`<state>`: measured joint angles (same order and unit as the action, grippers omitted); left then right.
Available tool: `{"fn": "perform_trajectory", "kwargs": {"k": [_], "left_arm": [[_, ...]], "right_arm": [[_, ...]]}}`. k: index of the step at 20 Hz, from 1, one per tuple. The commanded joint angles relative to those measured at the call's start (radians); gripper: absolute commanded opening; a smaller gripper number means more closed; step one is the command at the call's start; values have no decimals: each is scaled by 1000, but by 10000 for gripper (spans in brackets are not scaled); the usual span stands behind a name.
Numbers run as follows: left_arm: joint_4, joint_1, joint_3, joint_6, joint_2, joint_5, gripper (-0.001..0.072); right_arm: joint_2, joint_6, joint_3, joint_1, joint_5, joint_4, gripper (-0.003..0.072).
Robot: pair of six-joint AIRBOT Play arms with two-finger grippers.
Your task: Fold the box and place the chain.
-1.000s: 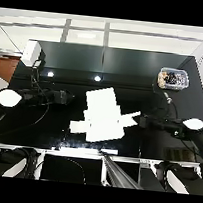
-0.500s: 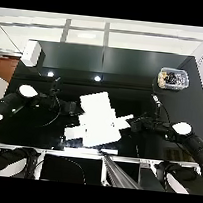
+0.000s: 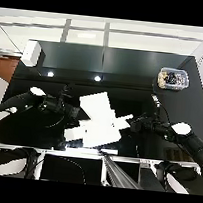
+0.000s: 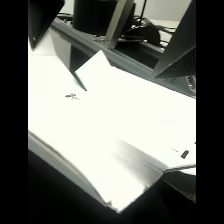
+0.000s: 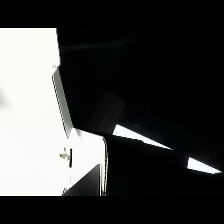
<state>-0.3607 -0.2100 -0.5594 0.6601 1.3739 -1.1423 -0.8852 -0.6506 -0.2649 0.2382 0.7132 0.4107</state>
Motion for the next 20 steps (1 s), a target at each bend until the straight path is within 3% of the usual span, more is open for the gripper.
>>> {"fn": "perform_trajectory", "kwargs": {"k": [1, 5, 7, 8, 10, 20], "left_arm": [[5, -8, 0, -109, 29, -41, 627], [5, -15, 0, -159, 35, -10, 614], [0, -15, 0, -163, 35, -7, 490], [-7, -15, 0, -172, 35, -11, 483], [-29, -16, 0, -186, 35, -14, 355], [-55, -20, -1, -185, 36, 14, 352]], "right_arm": [[1, 0, 0, 1, -3, 0, 43], [1, -1, 0, 1, -3, 0, 42], [1, -1, 0, 1, -3, 0, 43], [1, -1, 0, 1, -3, 0, 43], [1, -1, 0, 1, -3, 0, 43], [1, -1, 0, 1, -4, 0, 43]]}}
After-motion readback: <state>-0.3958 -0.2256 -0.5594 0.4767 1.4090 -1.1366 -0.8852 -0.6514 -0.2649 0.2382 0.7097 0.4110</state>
